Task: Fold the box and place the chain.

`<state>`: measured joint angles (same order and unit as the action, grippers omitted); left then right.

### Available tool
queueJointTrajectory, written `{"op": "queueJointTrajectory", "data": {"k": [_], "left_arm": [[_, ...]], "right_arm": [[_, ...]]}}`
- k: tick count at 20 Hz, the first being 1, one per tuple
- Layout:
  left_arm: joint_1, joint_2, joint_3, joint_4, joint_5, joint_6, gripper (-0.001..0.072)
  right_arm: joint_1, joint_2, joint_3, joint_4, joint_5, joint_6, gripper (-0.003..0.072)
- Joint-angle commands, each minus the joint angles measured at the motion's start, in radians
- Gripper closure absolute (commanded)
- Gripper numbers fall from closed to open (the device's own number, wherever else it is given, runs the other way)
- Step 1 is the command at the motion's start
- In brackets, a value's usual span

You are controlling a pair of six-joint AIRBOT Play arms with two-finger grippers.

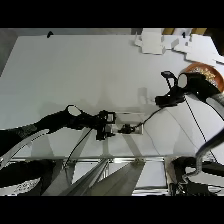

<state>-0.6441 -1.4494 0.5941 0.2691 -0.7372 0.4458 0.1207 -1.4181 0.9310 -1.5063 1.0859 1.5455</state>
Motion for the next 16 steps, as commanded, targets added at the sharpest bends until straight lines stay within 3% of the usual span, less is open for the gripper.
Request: {"op": "queueJointTrajectory", "data": {"k": [1,3,4,6,7,8,11,16], "left_arm": [[0.0,0.0,0.0,0.0,0.0,0.0,0.0502],[0.0,0.001,0.0,0.0,0.0,0.0,0.0502],[0.0,0.0,0.0,0.0,0.0,0.0,0.0502],[0.0,0.001,0.0,0.0,0.0,0.0,0.0502],[0.0,0.001,0.0,0.0,0.0,0.0,0.0502],[0.0,0.001,0.0,0.0,0.0,0.0,0.0502],[0.0,0.0,0.0,0.0,0.0,0.0,0.0502],[0.0,0.001,0.0,0.0,0.0,0.0,0.0502]], "right_arm": [[0.0,-0.031,-0.002,-0.016,-0.012,0.029,0.0395],[0.0,-0.041,-0.002,-0.016,-0.008,0.029,0.0406],[0.0,-0.045,-0.002,-0.016,-0.002,0.029,0.0467],[0.0,-0.047,-0.005,-0.016,-0.003,0.034,0.0511],[0.0,-0.047,-0.005,-0.016,0.0,0.034,0.0548],[0.0,-0.045,-0.005,-0.016,0.01,0.031,0.0655],[0.001,-0.002,-0.005,-0.037,0.031,0.02,0.0669],[0.006,0.196,-0.005,-0.039,0.126,-0.01,0.067]]}}
